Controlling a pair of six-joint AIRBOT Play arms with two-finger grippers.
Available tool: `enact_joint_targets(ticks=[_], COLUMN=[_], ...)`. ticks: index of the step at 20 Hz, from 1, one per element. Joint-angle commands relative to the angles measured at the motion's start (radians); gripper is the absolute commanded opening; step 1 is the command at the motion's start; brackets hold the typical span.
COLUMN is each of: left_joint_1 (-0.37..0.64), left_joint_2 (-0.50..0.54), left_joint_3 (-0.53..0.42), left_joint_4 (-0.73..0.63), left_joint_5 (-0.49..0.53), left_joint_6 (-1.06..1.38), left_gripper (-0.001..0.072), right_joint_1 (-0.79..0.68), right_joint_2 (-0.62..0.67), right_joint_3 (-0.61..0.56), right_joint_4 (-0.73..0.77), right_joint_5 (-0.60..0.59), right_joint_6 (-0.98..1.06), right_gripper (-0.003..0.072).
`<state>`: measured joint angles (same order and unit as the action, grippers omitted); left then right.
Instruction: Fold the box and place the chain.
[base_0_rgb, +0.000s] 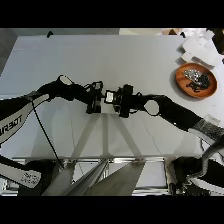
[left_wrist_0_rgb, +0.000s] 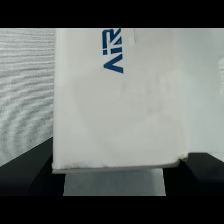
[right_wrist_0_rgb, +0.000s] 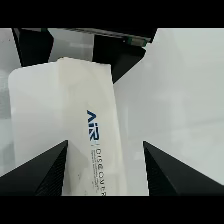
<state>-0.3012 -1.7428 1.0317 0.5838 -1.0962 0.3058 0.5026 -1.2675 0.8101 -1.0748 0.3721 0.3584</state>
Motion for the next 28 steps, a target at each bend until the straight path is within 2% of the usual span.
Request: enact_joint_targets(ticks=[1, 12, 16, 21, 23, 26, 28], left_joint_1=[0.0, 0.0, 0.0, 0.0, 0.0, 0.0, 0.0], left_joint_2=[0.001, 0.001, 0.001, 0.001, 0.001, 0.001, 0.001], left_joint_3=[0.0, 0.0, 0.0, 0.0, 0.001, 0.001, 0.001], left_joint_4=[0.0, 0.0, 0.0, 0.0, 0.0, 0.0, 0.0], left_joint_5=[0.0, 0.0, 0.0, 0.0, 0.0, 0.0, 0.0], left_joint_6=[0.0, 0.0, 0.001, 0.0, 0.0, 0.0, 0.0], left_gripper=[0.0211, 0.0211, 0.0211, 0.0211, 0.0211, 0.0211, 0.0211], right_joint_1=[0.001, 0.053, 0.052, 0.052, 0.052, 0.052, 0.052], right_joint_2=[-0.008, 0.005, 0.005, 0.004, 0.004, 0.005, 0.006], right_joint_3=[-0.002, -0.012, -0.066, -0.068, -0.068, -0.068, -0.068], right_joint_4=[-0.002, 0.01, 0.006, 0.006, 0.006, 0.002, 0.002], right_joint_5=[-0.031, 0.054, -0.04, -0.176, -0.193, -0.197, -0.197], right_joint_6=[-0.001, 0.01, 0.011, 0.053, 0.06, 0.06, 0.06], right_gripper=[0.0515, 0.0514, 0.0515, 0.0515, 0.0511, 0.0419, 0.0399])
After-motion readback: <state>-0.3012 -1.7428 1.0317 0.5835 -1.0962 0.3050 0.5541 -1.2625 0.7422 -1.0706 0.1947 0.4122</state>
